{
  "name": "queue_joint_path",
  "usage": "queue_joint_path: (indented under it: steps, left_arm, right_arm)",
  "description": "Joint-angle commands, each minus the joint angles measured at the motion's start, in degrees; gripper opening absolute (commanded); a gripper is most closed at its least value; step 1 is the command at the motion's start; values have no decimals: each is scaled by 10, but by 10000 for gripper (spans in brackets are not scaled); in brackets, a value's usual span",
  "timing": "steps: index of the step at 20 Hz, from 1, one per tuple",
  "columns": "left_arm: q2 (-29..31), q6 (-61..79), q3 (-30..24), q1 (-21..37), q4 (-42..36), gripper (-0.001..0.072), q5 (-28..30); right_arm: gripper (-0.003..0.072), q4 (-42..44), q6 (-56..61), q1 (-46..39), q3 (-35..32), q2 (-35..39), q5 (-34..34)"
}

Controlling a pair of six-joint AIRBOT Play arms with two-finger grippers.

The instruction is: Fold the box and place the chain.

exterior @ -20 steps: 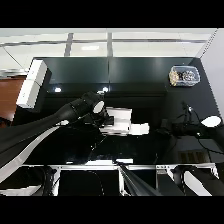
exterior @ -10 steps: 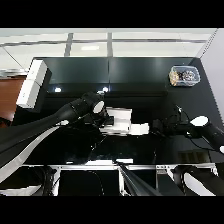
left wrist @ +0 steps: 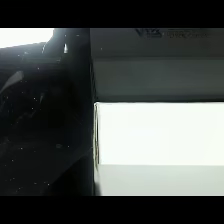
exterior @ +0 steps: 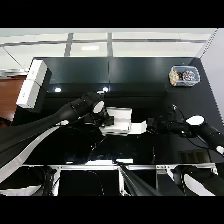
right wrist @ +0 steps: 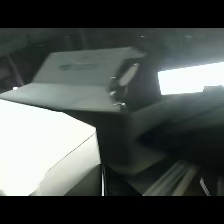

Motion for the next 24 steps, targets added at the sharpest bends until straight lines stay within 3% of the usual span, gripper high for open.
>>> queue_joint_path:
  steps: [1,2,4,5,12,14,17,19,21,22,24]
  left_arm:
    - [0,0,1,1,0,25,2]
    - [0,0,1,1,0,25,2]
    - [0,0,1,1,0,25,2]
    - [0,0,1,1,0,25,2]
    - [0,0,1,1,0,25,2]
    - [0,0,1,1,0,25,2]
    - [0,0,1,1,0,25,2]
    - [0,0,1,1,0,25,2]
    - [0,0,1,1,0,25,2]
    - [0,0,1,1,0,25,2]
    - [0,0,1,1,0,25,2]
  right_arm:
    - [13,12,-8,16,12,0,11]
    - [17,12,-10,23,17,0,13]
    - [334,12,-17,38,32,0,14]
    - [390,12,-19,46,40,0,16]
    - [392,12,-17,98,69,0,16]
    - [582,13,-10,103,69,-1,18]
    - [535,12,1,103,70,-1,12]
    - [415,11,5,103,78,-1,11]
    - [399,-2,23,110,93,-1,11]
    - [337,-17,37,117,101,-1,10]
    - [338,-53,69,136,111,-1,11]
